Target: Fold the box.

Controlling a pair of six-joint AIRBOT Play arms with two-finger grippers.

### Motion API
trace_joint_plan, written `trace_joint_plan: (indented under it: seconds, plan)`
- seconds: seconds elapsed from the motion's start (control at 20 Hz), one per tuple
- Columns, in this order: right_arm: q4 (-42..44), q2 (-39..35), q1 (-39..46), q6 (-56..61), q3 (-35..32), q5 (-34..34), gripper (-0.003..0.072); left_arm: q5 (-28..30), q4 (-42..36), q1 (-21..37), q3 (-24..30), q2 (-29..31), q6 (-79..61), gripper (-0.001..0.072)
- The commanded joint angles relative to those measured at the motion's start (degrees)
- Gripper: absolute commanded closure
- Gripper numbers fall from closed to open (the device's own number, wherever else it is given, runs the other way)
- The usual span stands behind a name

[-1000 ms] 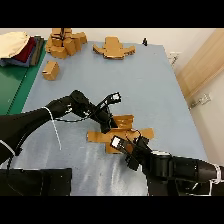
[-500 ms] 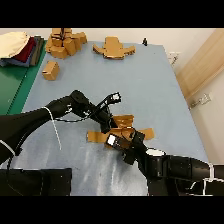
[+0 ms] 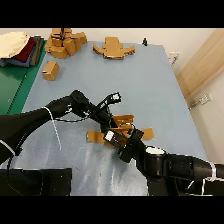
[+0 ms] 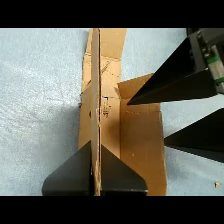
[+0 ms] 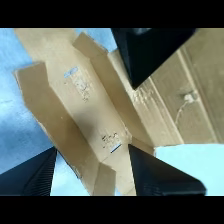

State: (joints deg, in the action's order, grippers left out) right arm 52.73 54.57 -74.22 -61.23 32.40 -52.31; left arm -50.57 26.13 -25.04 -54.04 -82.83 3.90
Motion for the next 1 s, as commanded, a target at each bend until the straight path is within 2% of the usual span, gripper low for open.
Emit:
trace_joint_plan:
  seconds: [0.0,0.15,0.35,0.45,0.7,0.95]
  plan:
    - [-3.9,-1.7,1.6,0.1,0.2,-0.7,-0.0034,0.0,0.0,0.0,-0.1,0.0,0.0,0.0695]
    - [0.6,-6.7,7.2,-7.0,-0.6,0.0,-0.0034,0.0,0.0,0.0,-0.1,0.0,0.0,0.0695]
    - [12.2,-13.5,15.2,-22.0,-5.9,9.1,-0.0034,0.0,0.0,0.0,-0.1,0.0,0.0,0.0695]
    - [18.2,-13.9,18.7,-28.1,-6.8,10.5,-0.0034,0.0,0.0,0.0,-0.1,0.0,0.0,0.0696]
    - [32.5,-15.3,16.9,-43.8,-8.6,6.6,-0.0034,0.0,0.0,0.0,-0.1,0.0,0.0,0.0695]
    - [31.9,-16.5,13.7,-44.7,-12.8,6.9,-0.0034,0.0,0.0,0.0,-0.1,0.0,0.0,0.0695]
